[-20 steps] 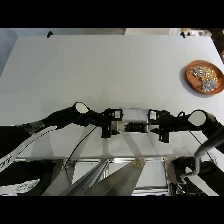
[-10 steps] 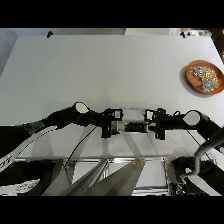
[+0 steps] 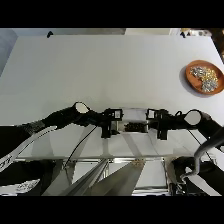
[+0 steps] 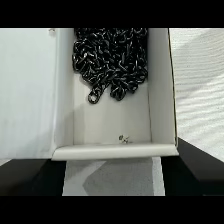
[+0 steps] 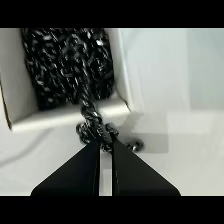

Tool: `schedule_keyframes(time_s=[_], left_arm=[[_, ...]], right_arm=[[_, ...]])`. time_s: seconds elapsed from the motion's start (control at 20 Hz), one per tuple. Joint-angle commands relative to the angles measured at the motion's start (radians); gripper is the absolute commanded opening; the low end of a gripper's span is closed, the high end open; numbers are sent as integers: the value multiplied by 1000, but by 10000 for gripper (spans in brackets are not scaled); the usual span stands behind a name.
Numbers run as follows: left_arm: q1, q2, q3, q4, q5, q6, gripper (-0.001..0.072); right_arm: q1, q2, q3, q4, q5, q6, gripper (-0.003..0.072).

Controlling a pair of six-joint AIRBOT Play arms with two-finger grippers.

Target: Fold the box and place the chain.

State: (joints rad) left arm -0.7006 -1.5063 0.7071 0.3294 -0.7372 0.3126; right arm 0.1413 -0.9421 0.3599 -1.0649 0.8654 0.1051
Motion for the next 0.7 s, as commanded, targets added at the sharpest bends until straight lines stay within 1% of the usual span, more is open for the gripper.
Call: schedule_keyframes(time_s=[0.0, 0.1, 0.2, 0.25, 0.35, 0.5, 0.6, 0.65], left_arm=[[1, 0, 0, 0, 0, 0, 274], [1, 0, 0, 0, 0, 0, 274], [1, 0, 0, 0, 0, 0, 274], [1, 0, 0, 0, 0, 0, 274], [1, 0, 0, 0, 0, 0, 274], [1, 0, 0, 0, 0, 0, 274], [1, 0, 0, 0, 0, 0, 274], [1, 0, 0, 0, 0, 0, 274]], right_arm=[[-72, 77, 0, -64, 35, 115, 19], [-87, 178, 0, -60, 36, 169, 19], [-86, 276, 0, -39, 53, 266, 19], [-86, 323, 0, -19, 77, 307, 19], [-86, 398, 3, 34, 158, 320, 19], [-86, 449, 66, 104, 317, 368, 19], [-86, 445, 154, 143, 393, 428, 19], [-86, 445, 200, 165, 409, 449, 19]])
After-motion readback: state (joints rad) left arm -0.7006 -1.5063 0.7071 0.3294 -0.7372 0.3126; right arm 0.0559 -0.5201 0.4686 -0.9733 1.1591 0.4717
